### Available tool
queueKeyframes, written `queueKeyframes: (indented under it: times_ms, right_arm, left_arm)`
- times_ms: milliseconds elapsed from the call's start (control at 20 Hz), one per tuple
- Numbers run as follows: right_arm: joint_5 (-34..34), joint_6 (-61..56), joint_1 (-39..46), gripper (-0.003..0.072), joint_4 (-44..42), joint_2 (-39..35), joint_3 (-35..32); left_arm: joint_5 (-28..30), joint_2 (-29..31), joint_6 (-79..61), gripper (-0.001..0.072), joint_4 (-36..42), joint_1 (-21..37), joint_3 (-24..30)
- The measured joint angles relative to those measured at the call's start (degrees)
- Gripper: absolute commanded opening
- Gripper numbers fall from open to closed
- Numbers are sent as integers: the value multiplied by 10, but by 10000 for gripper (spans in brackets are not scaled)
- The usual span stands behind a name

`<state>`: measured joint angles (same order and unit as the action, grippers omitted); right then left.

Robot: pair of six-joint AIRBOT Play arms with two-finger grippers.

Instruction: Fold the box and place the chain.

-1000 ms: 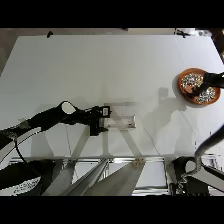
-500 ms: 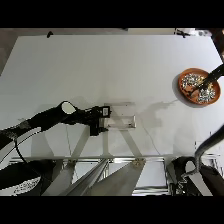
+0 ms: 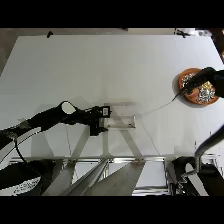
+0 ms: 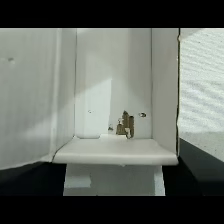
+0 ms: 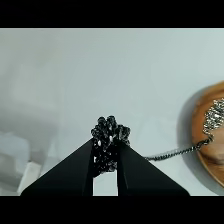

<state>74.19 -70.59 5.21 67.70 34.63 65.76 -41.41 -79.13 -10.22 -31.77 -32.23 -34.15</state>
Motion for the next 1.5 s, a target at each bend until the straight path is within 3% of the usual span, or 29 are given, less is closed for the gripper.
queueKeyframes:
  times_ms: [500, 900, 1500]
  right_arm:
    - [-13, -47, -170, 6, -11, -12, 0]
    - [-108, -94, -295, 6, -37, -12, 0]
    - [-250, -131, -384, 6, -71, -3, 0]
  left_arm:
    - [0, 0, 0, 224, 0, 0, 0]
    - [0, 0, 0, 224, 0, 0, 0]
    - [0, 0, 0, 224, 0, 0, 0]
